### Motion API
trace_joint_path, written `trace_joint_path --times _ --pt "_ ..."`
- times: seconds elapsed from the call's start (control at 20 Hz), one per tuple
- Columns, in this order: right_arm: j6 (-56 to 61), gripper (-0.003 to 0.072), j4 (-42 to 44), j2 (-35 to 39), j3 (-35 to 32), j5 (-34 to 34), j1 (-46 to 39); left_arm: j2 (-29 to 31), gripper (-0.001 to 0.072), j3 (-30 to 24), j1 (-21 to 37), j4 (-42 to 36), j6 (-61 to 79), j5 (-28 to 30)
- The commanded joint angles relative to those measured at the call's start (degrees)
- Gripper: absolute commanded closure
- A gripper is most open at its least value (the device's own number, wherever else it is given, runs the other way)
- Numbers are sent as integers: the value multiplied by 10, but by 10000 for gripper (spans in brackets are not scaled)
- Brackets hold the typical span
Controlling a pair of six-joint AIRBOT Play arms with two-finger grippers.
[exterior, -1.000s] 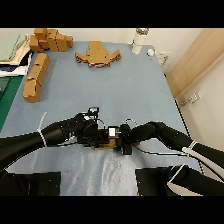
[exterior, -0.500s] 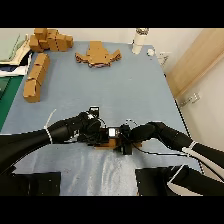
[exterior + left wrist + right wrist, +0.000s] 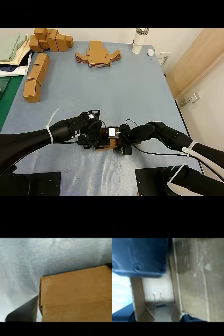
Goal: Fold the box.
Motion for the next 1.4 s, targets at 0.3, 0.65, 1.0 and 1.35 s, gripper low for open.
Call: trace_joint_path --times 0.3,0.65,1.0,1.35 --pt "0 106 0 0 0 -3 0 22 349 54 46 -3 0 -85" --pt "0 106 0 0 0 -3 0 22 349 88 113 -122 107 -143" --pt "0 105 0 0 0 -3 0 22 352 88 186 -213 312 -269" --pt "0 106 0 0 0 -3 0 22 699 87 225 -196 690 -319"
